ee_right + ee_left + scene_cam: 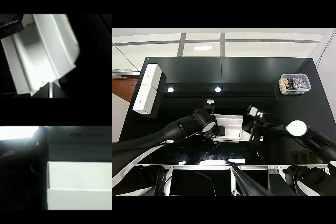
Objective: Fold the box and place the chain.
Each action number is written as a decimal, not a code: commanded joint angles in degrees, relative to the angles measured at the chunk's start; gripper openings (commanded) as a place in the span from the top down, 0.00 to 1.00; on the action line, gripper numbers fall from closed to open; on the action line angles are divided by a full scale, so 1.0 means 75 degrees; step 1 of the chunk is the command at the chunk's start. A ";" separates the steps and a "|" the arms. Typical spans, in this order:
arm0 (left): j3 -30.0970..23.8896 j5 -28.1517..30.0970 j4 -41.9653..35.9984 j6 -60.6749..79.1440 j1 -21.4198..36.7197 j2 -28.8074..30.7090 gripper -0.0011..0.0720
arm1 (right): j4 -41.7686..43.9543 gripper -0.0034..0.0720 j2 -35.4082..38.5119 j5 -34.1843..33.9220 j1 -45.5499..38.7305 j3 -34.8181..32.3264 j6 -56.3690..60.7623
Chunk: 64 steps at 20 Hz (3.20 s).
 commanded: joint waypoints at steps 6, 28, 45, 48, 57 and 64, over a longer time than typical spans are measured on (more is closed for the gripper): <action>0.0000 -0.0017 0.0009 -0.0006 0.0006 -0.0003 0.94 | -0.1658 0.87 0.1545 0.2180 -0.3028 0.0067 0.6088; 0.0000 -0.0017 0.0012 -0.0006 0.0006 -0.0003 0.94 | 0.0519 0.53 -0.2057 0.2643 -0.2328 -0.0017 0.6665; 0.0000 -0.0017 0.0009 -0.0006 0.0006 -0.0003 0.94 | 0.0656 0.10 -0.2057 0.1880 -0.0886 0.0717 0.6822; 0.0000 -0.0017 0.0012 -0.0006 0.0006 -0.0003 0.94 | 0.0586 0.10 -0.2057 0.1513 -0.0510 0.0717 0.7134; 0.0000 -0.0017 0.0012 -0.0003 0.0006 -0.0003 0.94 | 0.0332 0.33 -0.2057 0.1209 -0.0408 0.0726 0.8052; 0.0000 -0.0017 0.0009 -0.0006 0.0006 -0.0003 0.94 | -0.2917 0.33 -0.2057 0.0927 0.0924 0.1751 1.0990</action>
